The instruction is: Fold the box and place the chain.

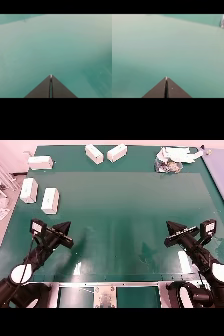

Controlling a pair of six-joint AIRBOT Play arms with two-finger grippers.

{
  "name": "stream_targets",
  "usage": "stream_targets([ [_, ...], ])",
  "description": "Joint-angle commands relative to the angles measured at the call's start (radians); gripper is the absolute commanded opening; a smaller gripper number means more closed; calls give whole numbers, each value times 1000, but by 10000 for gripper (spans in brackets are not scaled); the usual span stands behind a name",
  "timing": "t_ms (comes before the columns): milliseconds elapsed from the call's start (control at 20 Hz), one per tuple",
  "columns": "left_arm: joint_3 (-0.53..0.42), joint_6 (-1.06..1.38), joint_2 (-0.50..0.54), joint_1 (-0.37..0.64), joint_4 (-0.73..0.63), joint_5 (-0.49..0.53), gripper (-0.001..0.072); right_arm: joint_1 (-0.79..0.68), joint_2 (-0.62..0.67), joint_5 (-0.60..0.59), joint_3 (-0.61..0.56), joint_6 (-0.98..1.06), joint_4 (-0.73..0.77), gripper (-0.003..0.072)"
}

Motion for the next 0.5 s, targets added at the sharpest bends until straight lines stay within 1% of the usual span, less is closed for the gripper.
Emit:
stream_targets([
  [0,-27,-15,3,-17,2,-4,20,0,21,14,-39,1,-2,11],
  [50,-27,-14,3,-17,2,-4,20,0,21,30,-39,1,-2,11],
  [450,-27,-14,3,-17,3,-2,20,1,21,29,-39,0,-2,11],
])
